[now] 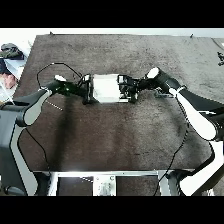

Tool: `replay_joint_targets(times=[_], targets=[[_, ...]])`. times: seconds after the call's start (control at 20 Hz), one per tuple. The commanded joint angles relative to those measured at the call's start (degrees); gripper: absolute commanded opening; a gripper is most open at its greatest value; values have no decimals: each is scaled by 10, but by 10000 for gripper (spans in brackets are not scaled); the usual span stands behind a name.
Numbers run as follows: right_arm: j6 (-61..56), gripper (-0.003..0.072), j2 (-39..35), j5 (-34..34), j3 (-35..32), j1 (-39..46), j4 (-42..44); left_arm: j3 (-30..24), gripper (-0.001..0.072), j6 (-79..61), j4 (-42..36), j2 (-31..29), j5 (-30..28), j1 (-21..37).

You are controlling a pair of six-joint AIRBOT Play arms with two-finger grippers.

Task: Fold the box and place the chain.

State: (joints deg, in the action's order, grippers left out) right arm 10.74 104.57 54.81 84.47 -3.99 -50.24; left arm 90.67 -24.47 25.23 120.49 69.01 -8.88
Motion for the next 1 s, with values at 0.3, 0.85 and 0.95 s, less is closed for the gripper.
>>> replay_joint_targets(times=[0.3,0.85,0.95], targets=[[52,280,23,4,-2,-4,92,0,414,0,0,0,0,1],[69,462,37,16,-1,-4,117,0,414,0,0,0,0,1],[77,516,37,20,-1,-4,117,0,414,0,0,0,0,1]])
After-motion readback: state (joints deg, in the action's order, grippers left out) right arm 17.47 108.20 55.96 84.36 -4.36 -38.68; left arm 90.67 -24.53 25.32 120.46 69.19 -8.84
